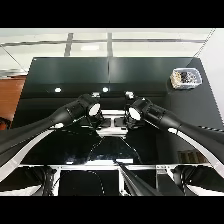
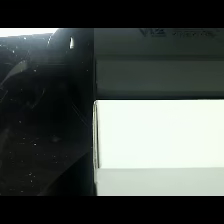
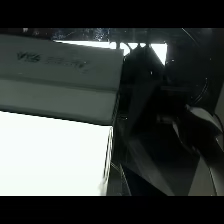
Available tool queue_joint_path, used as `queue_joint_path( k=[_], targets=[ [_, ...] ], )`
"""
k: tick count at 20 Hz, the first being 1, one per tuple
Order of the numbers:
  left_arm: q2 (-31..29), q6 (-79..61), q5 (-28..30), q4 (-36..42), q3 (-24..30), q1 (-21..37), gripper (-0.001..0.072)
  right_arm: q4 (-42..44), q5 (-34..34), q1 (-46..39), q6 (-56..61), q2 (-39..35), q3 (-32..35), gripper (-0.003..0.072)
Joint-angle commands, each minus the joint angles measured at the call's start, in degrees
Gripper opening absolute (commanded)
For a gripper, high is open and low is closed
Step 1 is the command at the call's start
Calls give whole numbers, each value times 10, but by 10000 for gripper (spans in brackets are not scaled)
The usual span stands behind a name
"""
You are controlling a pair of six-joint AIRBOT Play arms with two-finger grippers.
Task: Fold the box and place the chain.
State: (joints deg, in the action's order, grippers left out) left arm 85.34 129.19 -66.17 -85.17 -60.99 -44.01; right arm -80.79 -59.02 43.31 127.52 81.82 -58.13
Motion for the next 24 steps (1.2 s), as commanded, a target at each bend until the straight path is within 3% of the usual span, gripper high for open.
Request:
queue_joint_path(
  k=[1, 6, 9, 13, 14, 15, 16, 21, 24],
  targets=[
    [0, 0, 1, 2, 0, 1, 26, -3, -3, 0, 5, 2, -1, 238],
    [0, 0, 2, 2, 0, 1, 26, -2, -3, 0, 9, 8, -1, 227],
    [0, 0, 1, 2, 0, 1, 27, -2, 6, 2, 11, 8, -1, 10],
    [0, 0, 1, 2, 0, 1, 26, 0, 8, 1, 11, 8, -1, 19],
    [0, 0, 1, 2, 0, 1, 26, -1, 8, -1, 11, 8, -2, 103],
    [0, 0, 1, 2, 0, 1, 26, -1, 5, -4, 11, 7, -5, 335],
    [0, 0, 1, 2, 0, 1, 27, -1, -6, -9, 9, 3, -10, 384],
    [0, 0, 1, 2, 0, 1, 27, -5, -103, -27, -100, -82, -57, 375],
    [0, 0, 1, 2, 0, 1, 26, -145, -168, -27, -116, -187, -62, 374]
  ],
)
